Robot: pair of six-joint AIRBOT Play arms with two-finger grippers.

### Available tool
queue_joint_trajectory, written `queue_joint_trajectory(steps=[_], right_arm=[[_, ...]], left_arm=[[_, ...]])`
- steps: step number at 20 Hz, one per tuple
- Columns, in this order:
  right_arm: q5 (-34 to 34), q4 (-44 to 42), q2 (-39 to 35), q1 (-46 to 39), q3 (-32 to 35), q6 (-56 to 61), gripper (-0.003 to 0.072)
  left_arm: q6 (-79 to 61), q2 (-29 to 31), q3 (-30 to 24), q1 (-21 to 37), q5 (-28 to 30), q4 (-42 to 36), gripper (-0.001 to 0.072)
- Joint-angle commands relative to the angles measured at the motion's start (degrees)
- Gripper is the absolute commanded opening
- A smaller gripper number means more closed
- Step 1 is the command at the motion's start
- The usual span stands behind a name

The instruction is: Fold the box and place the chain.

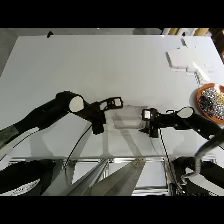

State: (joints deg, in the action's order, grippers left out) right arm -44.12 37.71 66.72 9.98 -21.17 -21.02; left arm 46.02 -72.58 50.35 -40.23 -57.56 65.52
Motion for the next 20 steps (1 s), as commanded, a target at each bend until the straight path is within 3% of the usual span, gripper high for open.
queue_joint_trajectory(steps=[1,7,11,15,20], right_arm=[[0.0,0.0,0.0,0.0,0.0,0.0,0.0398],[0.0,0.0,0.0,0.0,0.0,0.0,0.0398],[0.0,0.0,0.0,0.0,0.0,0.0,0.0398],[0.0,0.0,0.0,0.0,0.0,0.0,0.0398],[0.0,0.0,0.0,0.0,0.0,0.0,0.0398]], left_arm=[[17.3,3.4,-0.4,3.5,-3.4,2.2,0.0043],[27.6,3.5,-6.9,9.0,-0.9,-2.2,0.0043],[27.8,2.6,-13.7,10.3,7.7,-13.6,0.0041],[27.5,-2.6,-14.1,10.0,9.9,-24.0,0.0031],[27.5,-4.5,-14.0,7.5,12.7,-29.6,0.0031]])
